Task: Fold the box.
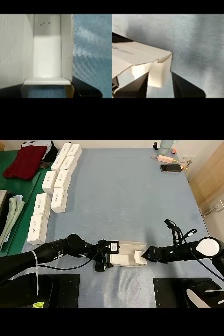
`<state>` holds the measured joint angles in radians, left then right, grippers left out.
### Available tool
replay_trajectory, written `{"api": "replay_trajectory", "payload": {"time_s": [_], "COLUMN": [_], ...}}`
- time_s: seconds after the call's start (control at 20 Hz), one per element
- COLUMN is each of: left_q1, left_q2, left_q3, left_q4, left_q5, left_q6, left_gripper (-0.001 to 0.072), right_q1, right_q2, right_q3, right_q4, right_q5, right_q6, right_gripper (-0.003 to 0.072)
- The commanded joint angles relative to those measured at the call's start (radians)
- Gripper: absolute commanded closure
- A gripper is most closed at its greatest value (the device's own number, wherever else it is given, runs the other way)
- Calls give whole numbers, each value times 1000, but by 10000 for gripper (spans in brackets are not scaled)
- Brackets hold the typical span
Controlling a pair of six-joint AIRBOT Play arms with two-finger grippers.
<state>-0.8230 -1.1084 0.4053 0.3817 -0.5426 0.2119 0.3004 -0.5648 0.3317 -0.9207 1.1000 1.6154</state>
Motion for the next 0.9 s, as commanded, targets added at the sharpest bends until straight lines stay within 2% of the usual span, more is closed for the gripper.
{"api": "replay_trajectory", "payload": {"time_s": [0.0, 0.05, 0.15, 0.3, 0.35, 0.5, 0.7, 0.85], "left_q1": [0, 0, 0, 0, 0, 0, 0, 0], "left_q2": [1, 1, 1, 1, 1, 1, 1, 1], "left_q3": [1, 1, 1, 1, 1, 1, 1, 1], "left_q4": [0, 0, 0, 0, 0, 0, 0, 0], "left_q5": [0, 0, 0, 0, 0, 0, 0, 0], "left_q6": [0, 0, 0, 0, 0, 0, 0, 0], "left_gripper": [183, 183, 183, 184, 184, 183, 183, 184], "right_q1": [38, 64, 134, 281, 336, 482, 585, 612], "right_q2": [-56, -87, -148, -231, -257, -341, -483, -546], "right_q3": [0, 1, 26, 119, 153, 245, 326, 338], "right_q4": [19, 19, -16, -248, -325, -455, -542, -584], "right_q5": [-20, -30, -70, -78, -74, -58, 21, 53], "right_q6": [-18, -18, 13, 266, 364, 602, 795, 915], "right_gripper": [238, 272, 281, 281, 308, 320, 319, 320]}}
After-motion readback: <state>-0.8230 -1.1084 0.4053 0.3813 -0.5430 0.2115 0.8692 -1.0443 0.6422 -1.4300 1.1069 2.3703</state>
